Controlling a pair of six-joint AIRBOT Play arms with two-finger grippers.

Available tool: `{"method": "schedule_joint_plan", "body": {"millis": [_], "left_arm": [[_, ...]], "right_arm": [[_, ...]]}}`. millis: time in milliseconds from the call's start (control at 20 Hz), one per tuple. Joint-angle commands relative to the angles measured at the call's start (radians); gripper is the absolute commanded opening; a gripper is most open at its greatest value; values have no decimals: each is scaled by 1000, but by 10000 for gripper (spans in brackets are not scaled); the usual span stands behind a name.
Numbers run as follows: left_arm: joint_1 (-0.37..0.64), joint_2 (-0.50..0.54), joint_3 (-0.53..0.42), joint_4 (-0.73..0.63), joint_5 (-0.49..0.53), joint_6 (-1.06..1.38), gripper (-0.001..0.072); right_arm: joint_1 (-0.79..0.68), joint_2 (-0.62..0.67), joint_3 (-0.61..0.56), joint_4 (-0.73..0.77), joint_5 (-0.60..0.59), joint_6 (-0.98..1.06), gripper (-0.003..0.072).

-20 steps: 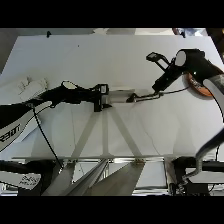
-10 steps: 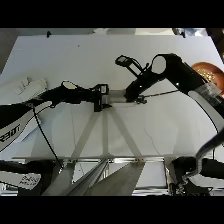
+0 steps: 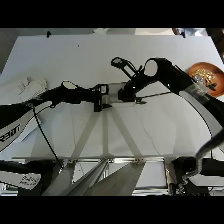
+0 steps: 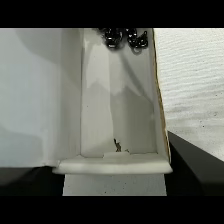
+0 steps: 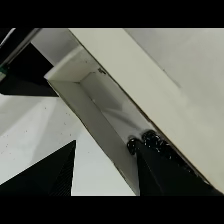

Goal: Fold the box and place the chain.

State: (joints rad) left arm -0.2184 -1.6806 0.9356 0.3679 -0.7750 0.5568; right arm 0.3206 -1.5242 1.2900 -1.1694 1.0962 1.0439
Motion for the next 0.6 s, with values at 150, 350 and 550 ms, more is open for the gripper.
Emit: {"method": "schedule_joint_plan", "body": {"millis": [150, 350, 550], "left_arm": [[-1, 0, 0, 0, 0, 0, 348], [-1, 0, 0, 0, 0, 0, 348], [-1, 0, 0, 0, 0, 0, 348]], "right_arm": [[-43, 70, 1, -49, 89, -10, 407], [-140, 179, 0, -56, 104, -95, 407], [-233, 194, -88, -57, 68, -311, 421]]}}
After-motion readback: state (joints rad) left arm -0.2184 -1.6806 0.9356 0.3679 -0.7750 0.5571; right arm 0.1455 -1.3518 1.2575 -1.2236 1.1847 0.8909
